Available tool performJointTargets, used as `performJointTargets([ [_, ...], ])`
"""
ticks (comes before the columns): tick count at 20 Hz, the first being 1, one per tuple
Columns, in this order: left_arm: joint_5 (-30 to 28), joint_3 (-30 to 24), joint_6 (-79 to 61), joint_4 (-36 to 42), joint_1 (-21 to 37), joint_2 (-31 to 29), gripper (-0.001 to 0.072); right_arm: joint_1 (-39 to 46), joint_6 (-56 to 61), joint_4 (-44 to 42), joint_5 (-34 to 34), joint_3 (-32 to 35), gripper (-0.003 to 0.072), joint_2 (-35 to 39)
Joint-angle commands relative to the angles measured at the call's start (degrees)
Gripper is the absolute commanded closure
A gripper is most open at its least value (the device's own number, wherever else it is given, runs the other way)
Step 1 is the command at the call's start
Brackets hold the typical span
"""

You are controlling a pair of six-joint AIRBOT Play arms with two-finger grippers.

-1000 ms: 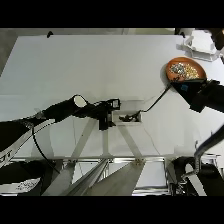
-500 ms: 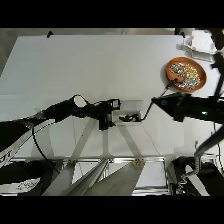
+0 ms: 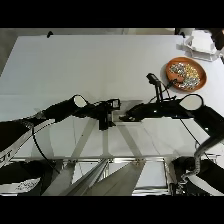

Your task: Fold the box and place the chain.

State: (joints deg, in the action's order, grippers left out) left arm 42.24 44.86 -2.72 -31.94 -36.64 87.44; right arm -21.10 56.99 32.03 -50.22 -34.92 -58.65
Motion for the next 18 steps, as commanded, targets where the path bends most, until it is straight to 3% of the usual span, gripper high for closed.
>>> performJointTargets([
  [1, 0.0, 0.0, 0.0, 0.0, 0.0, 0.0, 0.0298, -2.4, 0.2, 0.7, 2.1, 0.1, 0.0672, -5.3],
  [4, 0.0, 0.0, 0.0, 0.0, 0.0, 0.0, 0.0298, -2.9, 0.1, 1.0, 3.7, 0.2, 0.0663, -5.4],
  [6, 0.0, 0.0, 0.0, 0.0, 0.0, 0.0, 0.0298, -2.9, 0.1, 1.0, 3.8, 0.2, 0.0440, -5.4],
  [7, 0.0, 0.0, 0.0, 0.0, 0.0, 0.0, 0.0298, -2.9, 0.1, 0.9, 3.8, 0.1, 0.0373, -5.3],
  [10, 0.0, 0.0, 0.0, 0.0, 0.0, 0.0, 0.0298, 0.7, 0.1, 0.6, 2.3, -0.5, 0.0373, -2.3],
  [14, 0.0, 0.0, 0.0, 0.0, 0.0, 0.0, 0.0298, 15.1, -0.1, 2.1, -2.1, -2.0, 0.0373, 4.3],
  [18, 0.0, 0.0, 0.0, 0.0, 0.0, 0.0, 0.0298, 29.5, 2.6, 10.0, -0.5, -2.0, 0.0373, 3.8],
])
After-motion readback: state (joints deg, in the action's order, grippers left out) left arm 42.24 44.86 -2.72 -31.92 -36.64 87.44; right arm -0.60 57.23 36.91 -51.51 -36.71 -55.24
